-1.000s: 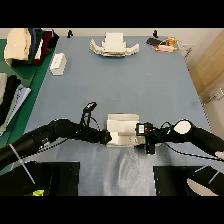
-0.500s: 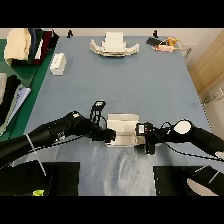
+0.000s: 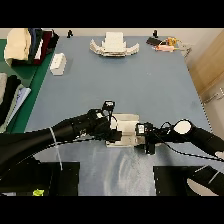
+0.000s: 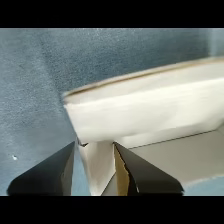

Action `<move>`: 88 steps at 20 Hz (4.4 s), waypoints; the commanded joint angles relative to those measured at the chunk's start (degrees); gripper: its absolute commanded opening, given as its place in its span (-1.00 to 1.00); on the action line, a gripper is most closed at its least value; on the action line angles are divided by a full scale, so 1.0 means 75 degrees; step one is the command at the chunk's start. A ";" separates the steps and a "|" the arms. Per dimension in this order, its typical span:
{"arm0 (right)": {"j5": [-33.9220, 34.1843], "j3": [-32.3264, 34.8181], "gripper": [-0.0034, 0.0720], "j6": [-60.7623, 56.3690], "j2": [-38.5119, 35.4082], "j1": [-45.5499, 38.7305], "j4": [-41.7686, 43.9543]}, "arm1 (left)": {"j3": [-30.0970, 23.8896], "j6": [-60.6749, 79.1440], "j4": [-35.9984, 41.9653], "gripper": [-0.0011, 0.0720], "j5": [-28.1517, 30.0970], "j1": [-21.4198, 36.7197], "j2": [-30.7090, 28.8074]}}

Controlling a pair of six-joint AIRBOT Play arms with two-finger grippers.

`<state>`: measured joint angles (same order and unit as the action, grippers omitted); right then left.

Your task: Fold the box.

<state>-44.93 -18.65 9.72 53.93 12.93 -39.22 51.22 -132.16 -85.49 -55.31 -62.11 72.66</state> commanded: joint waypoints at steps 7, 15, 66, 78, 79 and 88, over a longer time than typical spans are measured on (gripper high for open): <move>0.0000 0.0003 0.40 -0.0003 -0.0003 0.0003 0.0000 | 0.0367 -0.0793 -0.0233 -0.93 -0.0326 -0.0152 0.0525; 0.0000 0.0003 0.40 -0.0003 -0.0003 0.0003 0.0000 | 0.0370 -0.0959 -0.0029 0.47 -0.0379 -0.0152 0.0519; 0.0000 0.0003 0.40 -0.0003 -0.0003 0.0003 0.0000 | -0.0481 1.4396 0.3206 -0.28 -0.1341 0.3742 -0.0941; -0.0003 0.0003 0.40 -0.0003 -0.0003 0.0003 0.0000 | -0.2285 1.8473 0.5963 0.57 0.0551 0.4555 -0.1317; 0.0000 0.0003 0.40 -0.0003 -0.0003 0.0003 0.0003 | -0.2285 1.8339 0.5843 0.68 0.0743 0.4459 -0.1343; 0.0000 0.0003 0.40 -0.0003 -0.0003 0.0003 0.0000 | -0.3311 2.0123 0.7140 0.92 0.1035 0.4619 -0.1530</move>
<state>-44.93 -18.63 9.69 53.93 12.97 -39.24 29.93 11.51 -37.89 -48.47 -27.83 61.87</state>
